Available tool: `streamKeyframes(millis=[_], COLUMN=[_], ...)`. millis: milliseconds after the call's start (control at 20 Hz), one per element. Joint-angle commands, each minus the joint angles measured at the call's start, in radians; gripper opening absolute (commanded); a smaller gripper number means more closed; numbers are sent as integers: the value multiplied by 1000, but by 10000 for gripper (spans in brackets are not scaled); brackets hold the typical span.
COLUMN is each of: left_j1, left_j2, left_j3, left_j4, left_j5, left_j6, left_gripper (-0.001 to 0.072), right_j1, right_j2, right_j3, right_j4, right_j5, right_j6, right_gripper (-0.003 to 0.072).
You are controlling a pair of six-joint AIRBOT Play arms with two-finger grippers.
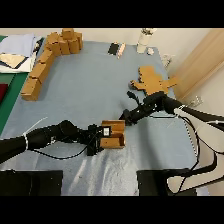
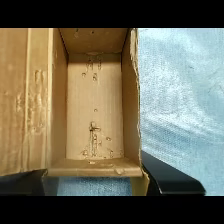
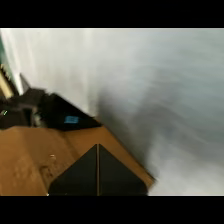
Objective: Fold the box.
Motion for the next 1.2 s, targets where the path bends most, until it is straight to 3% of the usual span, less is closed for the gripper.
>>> streamKeyframes(millis=[0,200,400,500,700,750,800,850,1150], left_j1=[0,0,0,0,0,0,0,0,0], left_j2=[1,1,1,1,1,1,1,1,1], left_j3=[0,0,0,0,0,-1,0,0,0], left_j4=[0,0,0,0,0,0,0,0,0], left_j5=[0,1,0,0,0,0,0,0,0], left_j6=[0,0,0,0,0,0,0,0,0], left_gripper=[452,452,452,452,452,452,452,452,452], right_j1=[119,253,444,546,737,781,818,845,858], right_j2=[98,436,706,791,867,876,879,876,779], right_j3=[-93,-296,-430,-471,-504,-503,-503,-504,-502], right_j4=[101,-36,-309,-475,-811,-883,-937,-985,-1107], right_j5=[61,380,648,735,787,789,791,791,834], right_j6=[-315,-335,-282,-235,-140,-142,-144,-144,-144], right_gripper=[4,4,5,5,8,153,387,439,441])
